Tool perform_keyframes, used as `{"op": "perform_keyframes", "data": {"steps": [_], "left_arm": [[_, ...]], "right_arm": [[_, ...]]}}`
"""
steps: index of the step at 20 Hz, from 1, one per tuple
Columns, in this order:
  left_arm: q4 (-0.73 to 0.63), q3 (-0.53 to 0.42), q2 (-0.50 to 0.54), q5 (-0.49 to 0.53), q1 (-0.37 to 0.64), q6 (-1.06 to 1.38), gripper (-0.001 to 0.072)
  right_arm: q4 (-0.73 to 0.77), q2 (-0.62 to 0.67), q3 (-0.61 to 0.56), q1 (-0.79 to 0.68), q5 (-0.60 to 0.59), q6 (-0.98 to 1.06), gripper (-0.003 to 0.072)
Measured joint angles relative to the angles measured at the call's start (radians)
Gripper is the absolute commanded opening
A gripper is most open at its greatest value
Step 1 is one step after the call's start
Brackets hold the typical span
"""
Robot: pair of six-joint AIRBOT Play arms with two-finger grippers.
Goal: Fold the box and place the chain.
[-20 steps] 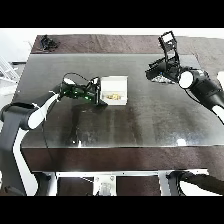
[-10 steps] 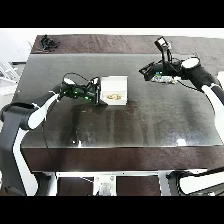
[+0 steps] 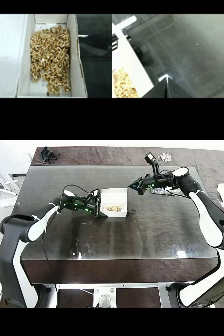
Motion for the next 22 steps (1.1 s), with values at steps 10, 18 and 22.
{"op": "perform_keyframes", "data": {"steps": [10,18,22], "left_arm": [[0.000,0.000,0.000,0.000,0.000,0.000,0.0353],[0.000,0.000,0.000,0.000,0.000,0.000,0.0353],[0.000,0.000,0.000,0.000,0.000,0.000,0.0352]], "right_arm": [[-0.033,-0.008,0.021,0.053,0.151,-0.032,0.0242],[-0.035,-0.008,0.028,0.102,0.261,-0.040,0.0353],[-0.037,-0.009,0.028,0.122,0.269,-0.064,0.0365]]}}
